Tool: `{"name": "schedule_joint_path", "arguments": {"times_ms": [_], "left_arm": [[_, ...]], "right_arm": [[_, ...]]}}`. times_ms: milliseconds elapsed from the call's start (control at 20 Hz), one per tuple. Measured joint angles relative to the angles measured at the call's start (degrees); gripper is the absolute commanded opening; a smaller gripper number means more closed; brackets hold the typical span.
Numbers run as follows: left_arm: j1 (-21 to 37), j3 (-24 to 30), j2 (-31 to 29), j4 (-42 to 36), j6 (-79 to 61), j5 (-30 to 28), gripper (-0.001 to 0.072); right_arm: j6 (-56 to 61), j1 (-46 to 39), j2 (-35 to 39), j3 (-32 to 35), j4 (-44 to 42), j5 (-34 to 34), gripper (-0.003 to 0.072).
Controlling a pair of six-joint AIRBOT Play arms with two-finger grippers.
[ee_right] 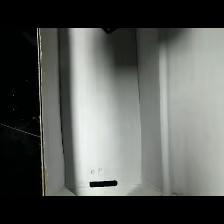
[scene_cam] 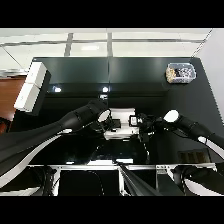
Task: Fold the box and place the chain.
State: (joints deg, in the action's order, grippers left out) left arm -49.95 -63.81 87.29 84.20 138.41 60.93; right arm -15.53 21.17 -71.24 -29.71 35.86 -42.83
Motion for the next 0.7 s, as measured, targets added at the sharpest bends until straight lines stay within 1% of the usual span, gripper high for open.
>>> {"name": "schedule_joint_path", "arguments": {"times_ms": [300, 350, 400, 450, 500, 550, 700], "left_arm": [[0.0, 0.0, 0.7, 0.5, 0.0, 1.4, 0.0463], [0.0, 0.0, 0.9, 0.4, 0.0, 1.7, 0.0402], [0.0, 0.0, 1.0, 0.5, 0.0, 2.3, 0.0229], [0.0, 0.0, 1.1, 0.6, -0.1, 2.8, 0.0158], [0.0, 0.0, 1.2, 0.6, -0.3, 2.7, 0.011], [0.0, 0.0, 1.2, 0.6, -0.3, 3.0, 0.0027], [0.0, 0.0, 1.3, 0.6, -0.7, 3.2, 0.0027]], "right_arm": [[0.1, 0.0, 0.0, 0.0, 0.0, 0.0, 0.0013], [0.1, 0.0, 0.0, 0.0, 0.0, 0.0, 0.0013], [0.1, 0.0, 0.0, 0.0, 0.0, 0.0, 0.0013], [0.1, 0.0, 0.0, 0.0, 0.0, 0.0, 0.0013], [0.1, 0.0, 0.0, 0.0, 0.0, 0.0, 0.0013], [0.1, 0.0, 0.0, 0.0, 0.0, 0.0, 0.0013], [0.1, 0.0, 0.0, 0.0, -0.1, 0.0, 0.0013]]}}
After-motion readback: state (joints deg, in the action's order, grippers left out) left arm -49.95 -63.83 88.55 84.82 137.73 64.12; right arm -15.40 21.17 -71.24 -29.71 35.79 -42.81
